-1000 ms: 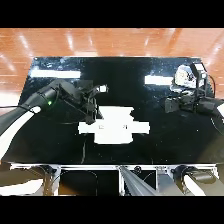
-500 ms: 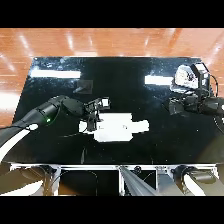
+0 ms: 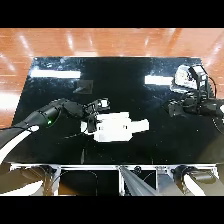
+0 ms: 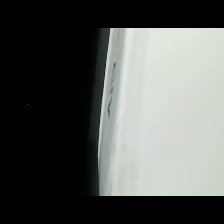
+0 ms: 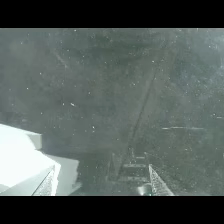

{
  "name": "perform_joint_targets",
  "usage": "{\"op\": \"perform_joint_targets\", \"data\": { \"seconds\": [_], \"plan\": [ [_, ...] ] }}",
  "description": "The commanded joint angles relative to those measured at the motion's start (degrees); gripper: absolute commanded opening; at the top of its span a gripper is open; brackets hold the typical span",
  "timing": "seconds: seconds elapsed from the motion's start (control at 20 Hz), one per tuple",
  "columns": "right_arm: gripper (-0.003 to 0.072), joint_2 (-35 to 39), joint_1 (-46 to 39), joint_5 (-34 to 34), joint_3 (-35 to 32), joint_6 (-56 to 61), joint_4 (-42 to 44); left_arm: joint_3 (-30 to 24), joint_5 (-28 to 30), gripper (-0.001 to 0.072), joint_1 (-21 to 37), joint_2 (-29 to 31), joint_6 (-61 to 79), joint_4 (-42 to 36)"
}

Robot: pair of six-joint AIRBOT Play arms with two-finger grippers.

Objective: Fold the box and place the chain.

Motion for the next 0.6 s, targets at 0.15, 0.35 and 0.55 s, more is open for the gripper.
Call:
{"op": "perform_joint_targets", "data": {
  "seconds": [0.15,0.35,0.55],
  "plan": [
    [0.0707,-0.1,5.6,11.2,-7.9,-13.6,0.9,-0.1,-0.2,0.002,0.0,0.0,-0.2,4.5],
    [0.0707,-0.1,19.5,-0.3,-15.8,-24.8,2.9,-0.1,0.0,0.002,-0.1,0.0,-0.2,4.5],
    [0.0707,-0.4,30.4,-17.0,-17.7,-36.0,2.5,0.5,0.1,0.002,-0.1,0.0,1.7,4.5]
  ]
}}
